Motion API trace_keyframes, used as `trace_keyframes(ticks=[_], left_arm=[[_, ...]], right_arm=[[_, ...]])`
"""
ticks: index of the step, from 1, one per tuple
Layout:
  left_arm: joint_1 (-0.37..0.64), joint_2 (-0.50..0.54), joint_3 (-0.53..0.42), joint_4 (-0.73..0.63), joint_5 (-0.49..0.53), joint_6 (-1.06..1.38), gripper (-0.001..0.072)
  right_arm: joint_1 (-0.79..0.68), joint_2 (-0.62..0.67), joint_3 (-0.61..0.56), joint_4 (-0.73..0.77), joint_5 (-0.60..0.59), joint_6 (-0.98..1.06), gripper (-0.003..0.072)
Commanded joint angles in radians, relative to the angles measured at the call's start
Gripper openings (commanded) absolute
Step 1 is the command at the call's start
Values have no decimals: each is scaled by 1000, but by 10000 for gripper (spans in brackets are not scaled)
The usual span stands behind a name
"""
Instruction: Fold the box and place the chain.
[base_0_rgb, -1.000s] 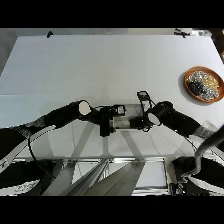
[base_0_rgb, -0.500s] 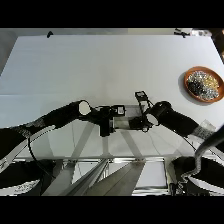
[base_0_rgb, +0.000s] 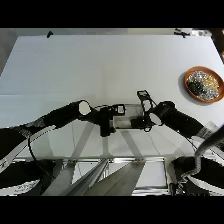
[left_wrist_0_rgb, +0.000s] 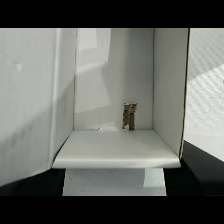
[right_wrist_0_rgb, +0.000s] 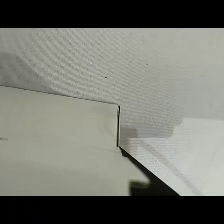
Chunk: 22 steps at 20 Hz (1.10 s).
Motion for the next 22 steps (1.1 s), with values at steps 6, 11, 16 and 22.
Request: trace_keyframes(ticks=[6,11,16,22], left_arm=[[-1,0,0,7,1,7,316],[-1,0,0,8,1,7,316],[-1,0,0,8,1,7,316],[-1,0,0,7,1,7,316]], right_arm=[[-1,3,1,4,-60,-3,261],[-2,0,1,-4,-66,31,62],[0,-27,1,-3,-46,33,9],[-1,-13,1,-4,-53,30,356]])
